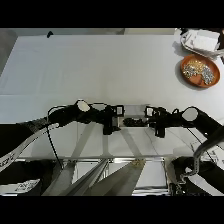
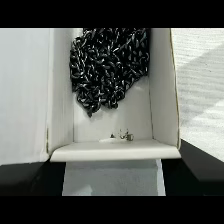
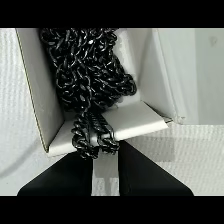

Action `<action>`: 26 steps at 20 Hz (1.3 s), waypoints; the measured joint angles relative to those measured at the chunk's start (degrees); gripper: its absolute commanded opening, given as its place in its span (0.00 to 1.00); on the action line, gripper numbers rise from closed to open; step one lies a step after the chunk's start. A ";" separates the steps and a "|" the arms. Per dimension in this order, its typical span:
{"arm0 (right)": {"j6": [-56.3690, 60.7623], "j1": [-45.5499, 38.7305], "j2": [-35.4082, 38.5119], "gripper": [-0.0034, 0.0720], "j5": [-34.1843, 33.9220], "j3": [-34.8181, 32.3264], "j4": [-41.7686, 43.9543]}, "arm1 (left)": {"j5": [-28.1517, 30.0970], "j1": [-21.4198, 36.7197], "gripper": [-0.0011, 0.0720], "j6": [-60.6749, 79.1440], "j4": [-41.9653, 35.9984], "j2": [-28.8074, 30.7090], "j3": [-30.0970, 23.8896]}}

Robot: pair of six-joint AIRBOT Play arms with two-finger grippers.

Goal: Fold the box and place the chain.

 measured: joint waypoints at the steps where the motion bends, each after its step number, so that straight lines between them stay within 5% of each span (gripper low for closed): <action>1: -0.13 0.00 0.00 0.09 -0.02 0.00 0.13 | 0.00 0.00 0.44 0.00 0.00 0.00 0.00; 11: 2.54 0.00 3.28 0.06 0.61 0.00 -7.56 | 0.00 0.00 0.44 0.02 -0.02 0.00 0.00; 18: 5.95 0.00 14.56 0.06 0.85 -0.02 -10.75 | 0.00 0.00 0.44 0.02 0.00 0.00 0.00; 26: 6.36 0.00 29.44 0.06 3.52 -0.04 6.27 | 0.00 0.00 0.44 0.00 -0.02 0.00 0.00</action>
